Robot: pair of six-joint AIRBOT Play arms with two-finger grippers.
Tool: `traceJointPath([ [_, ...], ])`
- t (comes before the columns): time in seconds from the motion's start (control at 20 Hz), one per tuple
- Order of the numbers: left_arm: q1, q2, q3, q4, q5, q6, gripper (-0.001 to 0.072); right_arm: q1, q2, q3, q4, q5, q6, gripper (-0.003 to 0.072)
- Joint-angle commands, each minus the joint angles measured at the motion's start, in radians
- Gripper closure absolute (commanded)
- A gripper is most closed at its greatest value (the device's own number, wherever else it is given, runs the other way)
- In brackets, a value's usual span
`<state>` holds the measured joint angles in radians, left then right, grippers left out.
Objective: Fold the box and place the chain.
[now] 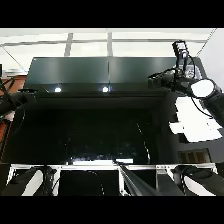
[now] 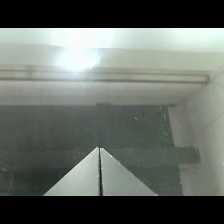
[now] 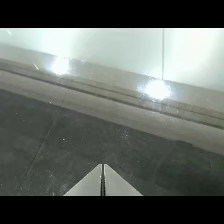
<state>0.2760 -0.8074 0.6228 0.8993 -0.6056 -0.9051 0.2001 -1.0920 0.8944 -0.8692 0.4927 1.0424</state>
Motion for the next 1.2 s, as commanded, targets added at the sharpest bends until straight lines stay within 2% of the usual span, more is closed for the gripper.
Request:
traceJointPath([
  [0.0,0.0,-0.019,0.0,-0.002,0.134,0.0,0.0683,0.001,-0.001,0.0,0.009,-0.001,0.001,0.0674],
  [0.1,0.0,-0.032,0.0,-0.022,0.188,0.0,0.0683,0.001,0.0,0.0,0.022,-0.006,0.001,0.0674],
  [0.25,-0.001,-0.053,0.0,-0.045,0.216,-0.014,0.0683,0.001,0.0,0.0,0.07,-0.107,0.001,0.0674],
  [0.35,-0.013,-0.092,0.0,-0.196,0.135,-0.053,0.0682,0.002,-0.001,0.0,0.102,-0.115,0.001,0.0674],
  [0.4,-0.034,-0.126,0.0,-0.259,0.042,-0.042,0.0682,0.002,-0.002,0.0,0.099,-0.113,0.0,0.0673],
  [0.45,-0.066,-0.159,0.003,-0.288,-0.037,-0.002,0.0663,0.002,-0.005,0.0,0.087,-0.111,0.0,0.0595],
  [0.5,-0.117,-0.188,0.004,-0.29,-0.086,0.05,0.0395,0.002,-0.011,0.0,0.07,-0.106,0.0,0.0106],
  [0.55,-0.174,-0.209,0.004,-0.286,-0.089,0.062,0.0016,0.001,-0.017,0.0,0.035,-0.091,-0.002,-0.0034],
  [0.65,-0.262,-0.23,0.021,-0.253,-0.092,0.073,-0.0003,-0.025,-0.023,0.0,-0.076,-0.002,0.017,-0.0034],
  [0.7,-0.299,-0.233,0.043,-0.175,-0.095,0.049,-0.0002,-0.072,-0.023,0.003,-0.188,0.054,0.107,-0.0034],
  [0.8,-0.343,-0.233,0.094,0.06,-0.122,-0.17,-0.0001,-0.245,-0.023,0.018,-0.495,0.159,0.372,-0.0034],
  [0.9,-0.35,-0.233,0.14,0.259,-0.192,-0.42,0.0,-0.484,-0.023,0.02,-0.681,0.191,0.523,-0.0034],
  [0.95,-0.349,-0.232,0.146,0.289,-0.204,-0.431,-0.0001,-0.629,-0.029,0.021,-0.683,0.183,0.549,-0.0034],
  [1.05,-0.349,-0.233,0.145,0.334,-0.187,-0.43,-0.0001,-0.888,-0.063,0.044,-0.597,0.201,0.55,-0.0034],
  [1.15,-0.349,-0.233,0.145,0.333,-0.156,-0.431,-0.0001,-1.079,-0.134,0.116,-0.47,0.304,0.406,-0.0034],
])
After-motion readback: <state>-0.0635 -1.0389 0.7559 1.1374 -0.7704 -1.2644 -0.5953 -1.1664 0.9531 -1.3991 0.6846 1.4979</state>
